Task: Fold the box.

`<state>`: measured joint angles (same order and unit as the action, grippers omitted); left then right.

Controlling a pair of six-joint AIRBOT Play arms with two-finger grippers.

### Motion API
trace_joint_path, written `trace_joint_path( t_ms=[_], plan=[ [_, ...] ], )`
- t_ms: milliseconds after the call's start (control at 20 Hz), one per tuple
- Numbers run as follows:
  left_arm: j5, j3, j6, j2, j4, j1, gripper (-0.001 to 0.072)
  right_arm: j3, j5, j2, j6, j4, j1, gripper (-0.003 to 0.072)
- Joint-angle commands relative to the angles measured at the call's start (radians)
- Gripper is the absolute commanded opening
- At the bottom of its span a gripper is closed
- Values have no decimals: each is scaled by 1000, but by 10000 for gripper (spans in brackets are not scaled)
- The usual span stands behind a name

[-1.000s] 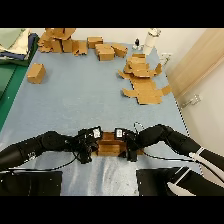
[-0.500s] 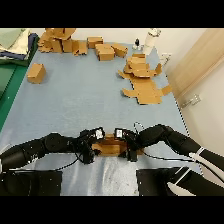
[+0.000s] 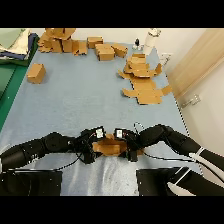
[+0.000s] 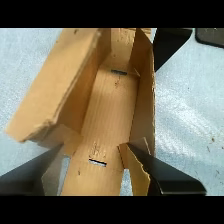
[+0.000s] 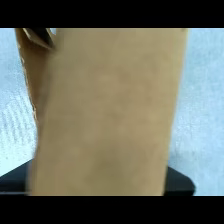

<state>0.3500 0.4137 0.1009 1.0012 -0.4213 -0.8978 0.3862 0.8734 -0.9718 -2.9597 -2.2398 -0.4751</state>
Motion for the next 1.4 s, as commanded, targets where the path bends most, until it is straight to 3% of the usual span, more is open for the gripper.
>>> trace_joint_path(
  t_ms=[0, 100, 150, 200, 250, 500, 700, 850, 900, 1000, 1150, 1350],
  plan=[
    [-3, 1, 0, 0, 2, 0, 655, 1, -1, 1, 0, -1, 0, 494],
    [-3, 1, 0, 0, 2, 0, 628, 1, -1, 1, 0, -1, -1, 494],
    [-3, 1, 0, 0, -6, 2, 387, 1, 0, 1, 0, -1, 0, 494],
    [-3, 1, 0, -4, -24, 2, 81, 1, 0, 0, 0, -1, 0, 494],
    [-3, 0, 3, -16, -61, 2, 13, 1, 0, 1, 0, -1, 0, 494],
    [43, -35, 233, -154, -297, 65, 13, 1, -1, 1, 0, -1, 0, 494],
    [264, -25, 901, -331, -794, 159, 12, 1, -1, 0, 0, 0, 0, 494],
    [442, -26, 1658, -473, -1074, 267, 12, 1, -1, 0, 0, -1, 0, 494],
    [508, -32, 1877, -491, -1084, 314, 12, 1, -1, 0, 0, -1, -1, 494],
    [569, -72, 1921, -485, -971, 386, 12, 1, 0, 1, 0, -1, 0, 494],
    [458, -137, 1762, -438, -685, 399, 11, 1, 0, 0, 0, 0, 0, 494],
    [379, -146, 1644, -300, -543, 386, 11, 1, -1, 1, 0, -1, 0, 494]
  ],
)
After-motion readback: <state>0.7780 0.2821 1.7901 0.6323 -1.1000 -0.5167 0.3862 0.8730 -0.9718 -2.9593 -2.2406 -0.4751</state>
